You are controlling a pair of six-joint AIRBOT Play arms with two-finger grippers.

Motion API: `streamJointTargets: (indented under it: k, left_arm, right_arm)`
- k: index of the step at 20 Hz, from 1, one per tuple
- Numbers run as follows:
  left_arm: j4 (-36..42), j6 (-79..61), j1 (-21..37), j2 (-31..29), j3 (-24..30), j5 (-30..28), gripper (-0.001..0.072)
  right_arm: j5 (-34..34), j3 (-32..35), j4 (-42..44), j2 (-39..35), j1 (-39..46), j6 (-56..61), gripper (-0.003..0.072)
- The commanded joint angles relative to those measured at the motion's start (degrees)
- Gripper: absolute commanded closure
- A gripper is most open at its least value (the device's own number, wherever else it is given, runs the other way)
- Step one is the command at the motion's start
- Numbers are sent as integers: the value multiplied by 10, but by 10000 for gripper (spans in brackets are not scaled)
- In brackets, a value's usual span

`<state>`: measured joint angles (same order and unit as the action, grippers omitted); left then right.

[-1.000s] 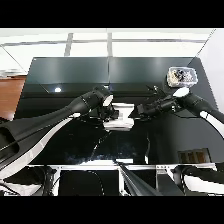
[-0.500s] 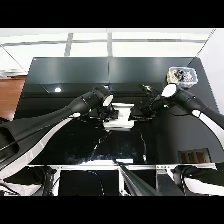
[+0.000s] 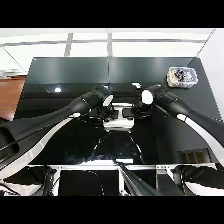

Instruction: Fold the box and place the chain.

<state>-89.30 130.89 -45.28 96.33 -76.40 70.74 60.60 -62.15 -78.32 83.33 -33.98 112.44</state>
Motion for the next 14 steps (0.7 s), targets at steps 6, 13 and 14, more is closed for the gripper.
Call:
streamJointTargets:
  k: [6,13,14]
  left_arm:
    - [0,0,1,0,0,0,682]
    - [0,0,1,0,0,1,682]
    - [0,0,1,0,0,2,682]
  right_arm:
    - [66,-59,-85,49,-46,150,329]
    - [89,-59,-48,48,-36,136,329]
    - [89,-59,-33,48,-28,127,328]
